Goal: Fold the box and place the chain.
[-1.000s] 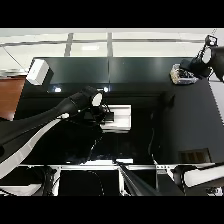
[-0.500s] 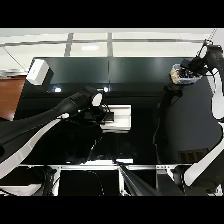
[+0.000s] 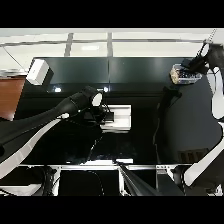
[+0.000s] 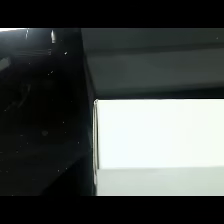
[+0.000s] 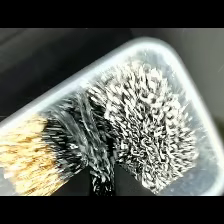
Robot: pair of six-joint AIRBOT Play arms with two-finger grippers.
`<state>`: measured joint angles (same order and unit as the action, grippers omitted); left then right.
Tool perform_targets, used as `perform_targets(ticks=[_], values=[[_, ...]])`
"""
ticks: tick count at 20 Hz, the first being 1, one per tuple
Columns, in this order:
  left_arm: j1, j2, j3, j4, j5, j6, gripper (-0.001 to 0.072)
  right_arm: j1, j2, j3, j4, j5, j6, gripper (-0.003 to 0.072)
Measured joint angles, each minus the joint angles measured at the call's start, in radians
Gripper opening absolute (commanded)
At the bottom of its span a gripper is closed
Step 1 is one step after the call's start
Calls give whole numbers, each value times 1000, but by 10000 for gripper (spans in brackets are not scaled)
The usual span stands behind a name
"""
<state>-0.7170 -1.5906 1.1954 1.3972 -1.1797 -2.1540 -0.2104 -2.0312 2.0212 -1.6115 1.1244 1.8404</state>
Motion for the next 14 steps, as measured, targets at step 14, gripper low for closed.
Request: perform_targets(ticks=[14], values=[[0,0,0,0,3,0,29,-12,590,15,217,37,-277,10]])
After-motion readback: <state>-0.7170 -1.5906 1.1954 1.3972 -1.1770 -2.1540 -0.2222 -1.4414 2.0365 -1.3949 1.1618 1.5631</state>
